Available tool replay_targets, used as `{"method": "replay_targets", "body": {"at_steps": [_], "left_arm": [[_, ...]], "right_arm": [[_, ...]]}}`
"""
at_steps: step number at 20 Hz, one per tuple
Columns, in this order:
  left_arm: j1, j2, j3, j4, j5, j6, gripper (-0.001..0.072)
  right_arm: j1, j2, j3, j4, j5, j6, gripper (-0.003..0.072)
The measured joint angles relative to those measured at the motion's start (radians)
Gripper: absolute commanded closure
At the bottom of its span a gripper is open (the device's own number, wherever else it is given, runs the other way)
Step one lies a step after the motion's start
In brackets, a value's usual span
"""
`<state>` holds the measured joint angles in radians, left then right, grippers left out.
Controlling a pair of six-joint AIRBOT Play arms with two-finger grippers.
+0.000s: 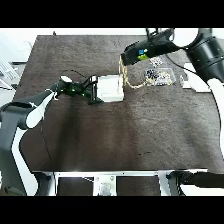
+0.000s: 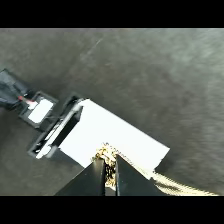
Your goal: Fold the box and place the chain.
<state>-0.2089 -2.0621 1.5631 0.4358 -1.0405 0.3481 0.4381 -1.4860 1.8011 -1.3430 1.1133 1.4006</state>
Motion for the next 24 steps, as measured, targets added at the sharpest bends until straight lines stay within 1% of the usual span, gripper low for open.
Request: {"method": "replay_targets", "body": {"at_steps": [5, 9, 10, 11, 12, 17, 21, 24], "left_arm": [[0.0, 0.0, 0.0, 0.0, 0.0, 0.0, 0.0298], [0.0, 0.0, 0.0, 0.0, 0.0, 0.0, 0.0298], [0.0, 0.0, 0.0, 0.0, 0.0, 0.0, 0.0298], [0.0, 0.0, 0.0, 0.0, 0.0, 0.0, 0.0298], [0.0, 0.0, 0.0, 0.0, 0.0, 0.0, 0.0298], [0.0, 0.0, 0.0, 0.0, 0.0, 0.0, 0.0298], [0.0, 0.0, 0.0, 0.0, 0.0, 0.0, 0.0298], [0.0, 0.0, 0.0, 0.0, 0.0, 0.0, 0.0298]], "right_arm": [[0.056, -0.098, -0.002, 0.006, -0.002, 0.0, 0.068], [0.073, -0.2, -0.002, 0.005, -0.011, 0.0, 0.0676], [0.073, -0.223, -0.002, 0.003, -0.011, 0.0, 0.0599], [0.072, -0.242, -0.003, -0.002, -0.011, 0.0, 0.0432], [0.071, -0.256, -0.003, -0.006, -0.012, 0.0, 0.0335], [0.027, -0.269, -0.003, -0.026, -0.013, 0.0, 0.0343], [-0.051, -0.22, -0.008, -0.066, 0.051, 0.003, 0.0342], [-0.144, -0.169, -0.051, -0.098, 0.074, 0.032, 0.0342]]}}
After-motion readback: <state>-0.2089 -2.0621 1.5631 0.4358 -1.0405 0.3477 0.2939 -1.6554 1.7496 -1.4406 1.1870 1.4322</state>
